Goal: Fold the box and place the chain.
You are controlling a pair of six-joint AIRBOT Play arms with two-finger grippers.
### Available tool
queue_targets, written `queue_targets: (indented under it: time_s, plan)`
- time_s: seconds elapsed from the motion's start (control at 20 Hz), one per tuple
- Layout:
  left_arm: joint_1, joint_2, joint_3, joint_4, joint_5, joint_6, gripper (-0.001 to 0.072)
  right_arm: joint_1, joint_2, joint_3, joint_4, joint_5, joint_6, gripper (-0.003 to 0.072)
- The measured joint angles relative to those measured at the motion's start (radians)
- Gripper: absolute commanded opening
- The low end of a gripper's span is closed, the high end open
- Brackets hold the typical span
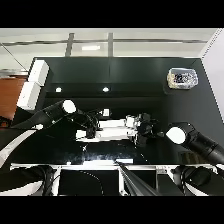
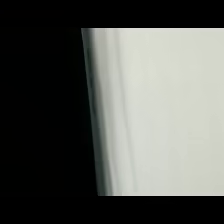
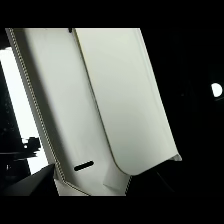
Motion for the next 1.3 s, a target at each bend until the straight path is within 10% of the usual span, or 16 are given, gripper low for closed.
queue_targets:
  time_s: [1.3]
  plan:
    - [-0.001, 0.0, 0.0, 0.0, -0.003, 0.001, 0.0029, -0.111, -0.227, 0.002, 0.412, 0.149, -0.568, 0.071]
